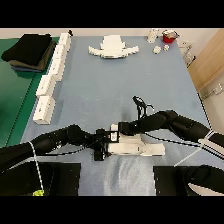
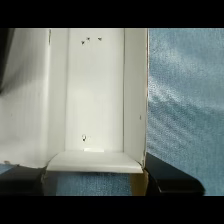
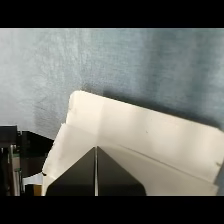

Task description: Fold the box.

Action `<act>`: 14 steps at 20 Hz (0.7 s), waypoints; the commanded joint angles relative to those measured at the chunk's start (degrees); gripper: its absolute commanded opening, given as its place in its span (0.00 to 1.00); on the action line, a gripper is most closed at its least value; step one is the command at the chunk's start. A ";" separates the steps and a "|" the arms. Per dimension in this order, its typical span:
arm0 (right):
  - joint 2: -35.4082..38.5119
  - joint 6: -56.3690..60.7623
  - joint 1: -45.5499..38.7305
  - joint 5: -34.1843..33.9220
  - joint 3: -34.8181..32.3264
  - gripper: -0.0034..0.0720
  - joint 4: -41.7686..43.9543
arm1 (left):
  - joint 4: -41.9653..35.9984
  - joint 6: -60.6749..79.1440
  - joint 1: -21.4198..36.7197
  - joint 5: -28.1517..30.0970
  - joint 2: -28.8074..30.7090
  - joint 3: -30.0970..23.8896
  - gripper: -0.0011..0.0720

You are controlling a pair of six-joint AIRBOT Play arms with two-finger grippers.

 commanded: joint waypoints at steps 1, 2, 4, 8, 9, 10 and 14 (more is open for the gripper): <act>-0.24 -3.87 0.02 0.33 0.02 0.07 -0.39 | 0.00 0.04 -0.04 0.02 0.00 -0.02 0.71; -0.11 -4.94 0.02 0.31 0.02 0.07 -0.50 | 0.00 0.04 -0.04 0.02 0.00 -0.02 0.71; 1.01 -6.58 0.00 0.31 0.11 0.07 -1.95 | 0.00 0.04 -0.04 0.02 0.00 -0.02 0.71; 8.11 -8.00 0.02 -1.01 0.13 0.07 -7.89 | 0.00 0.04 -0.04 0.04 0.00 -0.02 0.71; 10.91 -9.44 0.02 -2.03 0.13 0.07 -9.18 | 0.00 0.04 -0.04 0.02 0.00 -0.02 0.71; 13.97 -11.65 0.02 -3.87 0.13 0.07 -10.05 | 0.00 0.04 -0.04 0.02 0.00 -0.02 0.71; 27.23 -23.08 0.02 -18.32 -0.50 0.07 -12.74 | 0.00 0.04 -0.04 0.02 0.00 -0.02 0.71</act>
